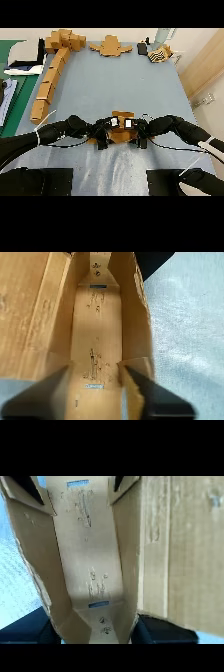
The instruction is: Fold the box.
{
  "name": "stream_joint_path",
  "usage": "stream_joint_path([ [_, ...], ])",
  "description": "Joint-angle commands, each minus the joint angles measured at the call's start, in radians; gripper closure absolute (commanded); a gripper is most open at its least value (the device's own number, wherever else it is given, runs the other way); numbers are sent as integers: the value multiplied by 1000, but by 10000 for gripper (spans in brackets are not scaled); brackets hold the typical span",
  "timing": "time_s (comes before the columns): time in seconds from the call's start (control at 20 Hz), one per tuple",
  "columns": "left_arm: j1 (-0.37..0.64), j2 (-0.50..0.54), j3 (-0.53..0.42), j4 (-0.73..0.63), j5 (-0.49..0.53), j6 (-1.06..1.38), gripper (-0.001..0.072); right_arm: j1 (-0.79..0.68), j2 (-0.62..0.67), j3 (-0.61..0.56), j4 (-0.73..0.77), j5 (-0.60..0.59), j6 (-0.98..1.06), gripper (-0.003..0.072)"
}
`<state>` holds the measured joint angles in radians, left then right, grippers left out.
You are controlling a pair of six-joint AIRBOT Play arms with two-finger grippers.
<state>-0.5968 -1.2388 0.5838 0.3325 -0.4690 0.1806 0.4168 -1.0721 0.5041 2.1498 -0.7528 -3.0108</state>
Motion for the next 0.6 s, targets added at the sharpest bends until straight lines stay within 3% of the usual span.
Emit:
stream_joint_path([
  [0.0,4,14,1,81,26,-56,551,1,-1,0,0,0,0,184],
  [0.05,10,33,1,139,21,-109,690,1,-1,0,0,0,0,185],
  [0.2,50,119,1,324,-14,-388,695,1,-1,0,0,0,0,185],
  [0.35,145,261,1,549,-202,-820,695,1,-1,0,0,0,0,185],
  [0.55,317,406,1,815,-345,-1626,696,1,-1,0,0,0,0,185],
])
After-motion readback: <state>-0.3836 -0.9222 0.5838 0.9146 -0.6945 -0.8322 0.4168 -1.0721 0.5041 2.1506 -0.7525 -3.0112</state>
